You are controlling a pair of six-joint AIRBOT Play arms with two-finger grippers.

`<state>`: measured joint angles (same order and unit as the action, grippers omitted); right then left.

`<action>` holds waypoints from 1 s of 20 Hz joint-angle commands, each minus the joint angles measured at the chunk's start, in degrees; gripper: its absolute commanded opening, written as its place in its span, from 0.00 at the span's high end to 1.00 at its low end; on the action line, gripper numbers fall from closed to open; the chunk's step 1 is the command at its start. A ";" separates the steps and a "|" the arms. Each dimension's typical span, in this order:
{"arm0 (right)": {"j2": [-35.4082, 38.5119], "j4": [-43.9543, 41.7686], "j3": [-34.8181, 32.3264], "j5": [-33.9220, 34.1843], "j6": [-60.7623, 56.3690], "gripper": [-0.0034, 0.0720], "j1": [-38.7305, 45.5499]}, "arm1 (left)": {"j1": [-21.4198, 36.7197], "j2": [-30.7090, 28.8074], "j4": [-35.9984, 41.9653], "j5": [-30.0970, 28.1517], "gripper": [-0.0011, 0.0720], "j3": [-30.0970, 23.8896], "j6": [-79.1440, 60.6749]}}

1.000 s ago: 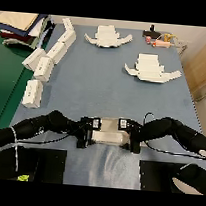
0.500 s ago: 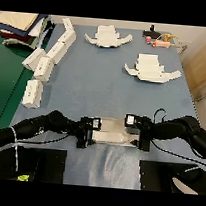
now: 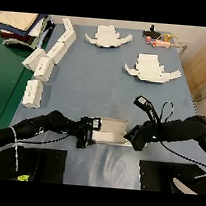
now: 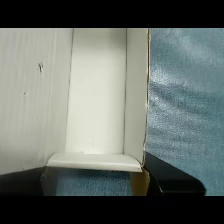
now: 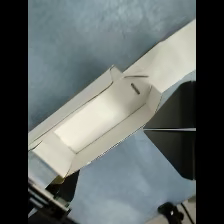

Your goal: Fold the box.

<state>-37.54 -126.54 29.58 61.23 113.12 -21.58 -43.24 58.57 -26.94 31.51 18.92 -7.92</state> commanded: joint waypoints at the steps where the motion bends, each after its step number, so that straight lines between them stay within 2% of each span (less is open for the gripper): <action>1: -5.97 -6.21 0.79 -10.82 -4.24 0.95 -2.27 | 0.02 0.02 -0.02 -0.02 0.28 0.07 -0.02; 5: -16.68 -4.70 5.60 -18.67 -4.02 0.95 -2.40 | 0.00 0.02 -0.02 -0.02 0.28 0.07 -0.02; 8: -24.33 -3.63 8.35 -19.02 -3.72 0.95 -2.36 | 0.02 0.02 -0.02 -0.02 0.28 0.07 -0.02; 11: -29.99 -3.50 8.41 -18.25 -2.91 0.95 -2.36 | 0.00 0.02 -0.02 -0.02 0.28 0.07 -0.02; 14: -32.61 -3.34 8.37 -17.66 -2.49 0.95 -2.36 | 0.02 0.02 -0.02 -0.02 0.28 0.07 -0.02; 20: -32.28 -3.32 8.44 -17.33 -2.49 0.95 -2.36 | 0.02 0.00 -0.02 -0.02 0.28 0.07 -0.02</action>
<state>-69.63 -130.04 37.93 43.35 110.56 -23.88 -43.24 58.57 -26.94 31.51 18.92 -7.90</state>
